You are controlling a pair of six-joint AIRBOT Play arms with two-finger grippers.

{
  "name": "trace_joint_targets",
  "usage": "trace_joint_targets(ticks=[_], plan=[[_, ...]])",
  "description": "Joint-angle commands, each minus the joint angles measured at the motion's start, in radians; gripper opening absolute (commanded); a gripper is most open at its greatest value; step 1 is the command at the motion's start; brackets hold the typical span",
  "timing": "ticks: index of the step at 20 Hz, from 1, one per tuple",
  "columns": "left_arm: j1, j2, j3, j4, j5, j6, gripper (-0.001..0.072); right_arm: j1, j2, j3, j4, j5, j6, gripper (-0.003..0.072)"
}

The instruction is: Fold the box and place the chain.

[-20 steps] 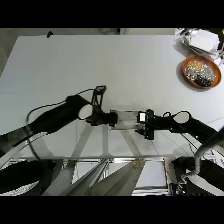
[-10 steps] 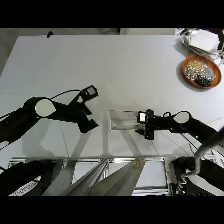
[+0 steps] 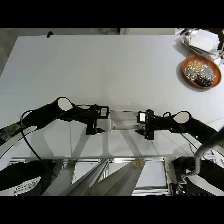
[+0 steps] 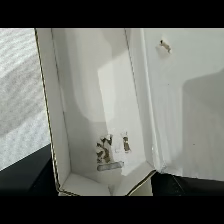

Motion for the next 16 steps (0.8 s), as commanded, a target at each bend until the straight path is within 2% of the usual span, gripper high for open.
trace_joint_targets(ticks=[1, 8, 16], plan=[[-0.039, -0.024, 0.0, -0.054, 0.061, 0.058, 0.07, 0.0, 0.001, 0.0, 0.0, 0.0, 0.0, 0.0411], [-0.081, -0.029, 0.0, -0.102, 0.105, 0.026, 0.0703, 0.0, 0.001, 0.0, 0.0, 0.0, 0.0, 0.0411], [-0.117, -0.08, 0.0, -0.155, 0.117, -0.006, 0.0703, 0.0, 0.001, 0.0, 0.0, 0.0, 0.0, 0.0411]])
